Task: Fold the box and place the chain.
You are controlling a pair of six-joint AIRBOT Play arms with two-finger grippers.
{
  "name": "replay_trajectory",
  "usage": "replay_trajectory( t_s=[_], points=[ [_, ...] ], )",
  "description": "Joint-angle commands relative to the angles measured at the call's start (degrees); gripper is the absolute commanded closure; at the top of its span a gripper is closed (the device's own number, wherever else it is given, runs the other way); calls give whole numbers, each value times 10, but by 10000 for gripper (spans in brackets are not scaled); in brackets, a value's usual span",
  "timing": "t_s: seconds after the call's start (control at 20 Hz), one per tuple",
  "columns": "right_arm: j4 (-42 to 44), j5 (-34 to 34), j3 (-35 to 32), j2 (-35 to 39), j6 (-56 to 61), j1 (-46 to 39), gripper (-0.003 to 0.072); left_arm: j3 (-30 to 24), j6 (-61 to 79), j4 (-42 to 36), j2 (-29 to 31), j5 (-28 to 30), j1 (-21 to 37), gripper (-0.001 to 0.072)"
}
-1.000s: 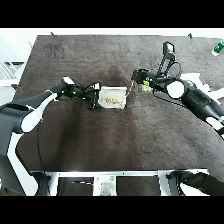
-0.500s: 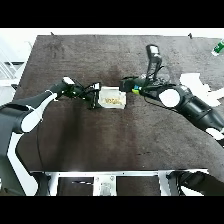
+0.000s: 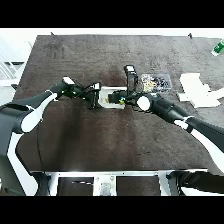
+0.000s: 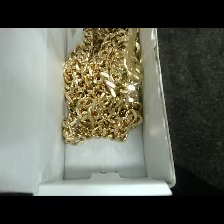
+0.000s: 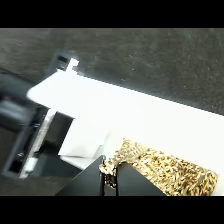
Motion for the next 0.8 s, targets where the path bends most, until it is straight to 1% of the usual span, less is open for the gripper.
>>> replay_trajectory(
  t_s=[0.0,0.1,0.2,0.25,0.35,0.4,0.45,0.5,0.55,0.6,0.65,0.75],
  points=[
    [-7,-26,1,-19,-14,1,627,1,0,0,0,0,0,310],
    [-11,-26,1,-2,-34,1,232,1,0,0,0,0,0,310],
    [-11,-19,2,29,-45,1,300,1,0,0,0,0,0,311],
    [-12,-5,2,52,-51,1,298,1,0,0,0,0,0,310],
    [-17,11,2,108,-103,0,301,1,0,0,0,0,0,310],
    [-27,10,2,137,-125,-5,353,1,0,0,0,0,0,310],
    [-30,9,2,157,-147,-17,421,1,0,0,0,0,0,311],
    [-30,13,3,164,-159,-38,422,1,0,0,0,0,0,311],
    [-27,36,9,159,-173,-65,421,1,0,0,0,0,0,310],
    [-9,50,15,150,-205,-86,421,1,0,0,0,0,0,310],
    [29,63,24,137,-252,-106,422,1,0,0,0,0,0,311],
    [159,95,46,104,-393,-144,421,1,0,0,0,0,0,311]
  ],
)
